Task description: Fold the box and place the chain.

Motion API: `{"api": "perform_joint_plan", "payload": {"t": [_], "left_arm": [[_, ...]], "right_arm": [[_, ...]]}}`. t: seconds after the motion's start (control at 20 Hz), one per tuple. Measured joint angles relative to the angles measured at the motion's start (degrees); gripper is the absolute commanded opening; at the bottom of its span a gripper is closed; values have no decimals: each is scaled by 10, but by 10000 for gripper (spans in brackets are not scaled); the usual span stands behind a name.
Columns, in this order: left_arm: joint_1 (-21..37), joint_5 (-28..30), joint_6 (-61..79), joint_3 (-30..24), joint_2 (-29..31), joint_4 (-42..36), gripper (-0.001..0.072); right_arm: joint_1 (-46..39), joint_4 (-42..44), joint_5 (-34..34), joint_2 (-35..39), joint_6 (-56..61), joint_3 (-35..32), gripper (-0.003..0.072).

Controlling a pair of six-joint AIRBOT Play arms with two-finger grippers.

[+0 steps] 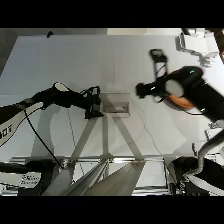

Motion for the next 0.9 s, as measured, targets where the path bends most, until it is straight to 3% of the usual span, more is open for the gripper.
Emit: {"api": "perform_joint_plan", "payload": {"t": [0.25, 0.5, 0.8, 0.9], "left_arm": [[0, 0, 0, 0, 0, -1, 393], [0, 0, 0, 0, 0, -1, 393], [0, -1, 0, 0, 0, -1, 393], [0, -1, 0, 0, 0, -1, 393]], "right_arm": [[-195, -28, -20, -10, -75, 0, 590], [-357, 21, -89, -101, -137, 10, 603], [-423, 70, -118, -255, -188, 85, 616], [-429, 73, -122, -291, -194, 103, 551]]}}
